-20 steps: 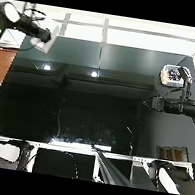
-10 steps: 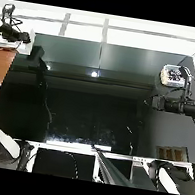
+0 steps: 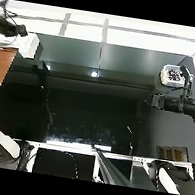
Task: Fold the box and place the chain.
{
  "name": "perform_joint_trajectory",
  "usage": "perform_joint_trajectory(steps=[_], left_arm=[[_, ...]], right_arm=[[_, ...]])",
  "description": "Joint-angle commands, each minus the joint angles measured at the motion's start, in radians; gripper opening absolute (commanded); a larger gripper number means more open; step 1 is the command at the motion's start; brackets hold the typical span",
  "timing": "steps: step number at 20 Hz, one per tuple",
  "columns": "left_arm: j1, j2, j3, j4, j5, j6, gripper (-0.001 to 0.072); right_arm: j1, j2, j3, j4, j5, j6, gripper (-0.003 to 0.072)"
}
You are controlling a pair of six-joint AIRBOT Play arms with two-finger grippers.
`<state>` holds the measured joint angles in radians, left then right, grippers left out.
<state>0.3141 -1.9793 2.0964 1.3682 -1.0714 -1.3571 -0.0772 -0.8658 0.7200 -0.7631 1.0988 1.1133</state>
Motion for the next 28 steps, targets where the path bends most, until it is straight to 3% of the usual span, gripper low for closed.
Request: perform_joint_trajectory(steps=[1, 4, 6, 9, 11, 12, 14, 16, 28], left_arm=[[-0.03, 0.167, -0.041, -0.029, -0.135, -0.136, 0.0027], [-0.119, 0.375, -0.275, -0.128, -0.162, -0.082, 0.0024], [-0.222, 0.589, -0.58, -0.111, -0.026, -0.045, 0.0023], [-0.336, 0.904, -1.097, -0.051, 0.258, -0.029, 0.0024], [-0.361, 1.062, -1.36, 0.034, 0.338, -0.045, 0.0024], [-0.359, 1.125, -1.44, 0.041, 0.337, -0.045, 0.0024], [-0.357, 1.211, -1.512, 0.042, 0.335, -0.045, 0.0025], [-0.357, 1.243, -1.513, 0.036, 0.335, -0.045, 0.0026], [-0.357, 1.246, -1.514, 0.03, 0.331, -0.045, 0.0026]], right_arm=[[0.087, -0.002, -0.005, -0.013, -0.145, -0.026, 0.005], [0.215, -0.034, -0.006, -0.06, -0.379, -0.026, 0.0049], [0.274, -0.084, -0.006, -0.139, -0.478, -0.026, 0.0049], [0.29, -0.176, -0.008, -0.27, -0.497, -0.025, 0.005], [0.287, -0.21, -0.008, -0.318, -0.489, -0.026, 0.0051], [0.287, -0.211, -0.008, -0.315, -0.489, -0.026, 0.0051], [0.287, -0.211, -0.008, -0.312, -0.49, -0.026, 0.0051], [0.287, -0.211, -0.008, -0.312, -0.49, -0.026, 0.0051], [0.287, -0.211, -0.008, -0.312, -0.49, -0.026, 0.0051]])
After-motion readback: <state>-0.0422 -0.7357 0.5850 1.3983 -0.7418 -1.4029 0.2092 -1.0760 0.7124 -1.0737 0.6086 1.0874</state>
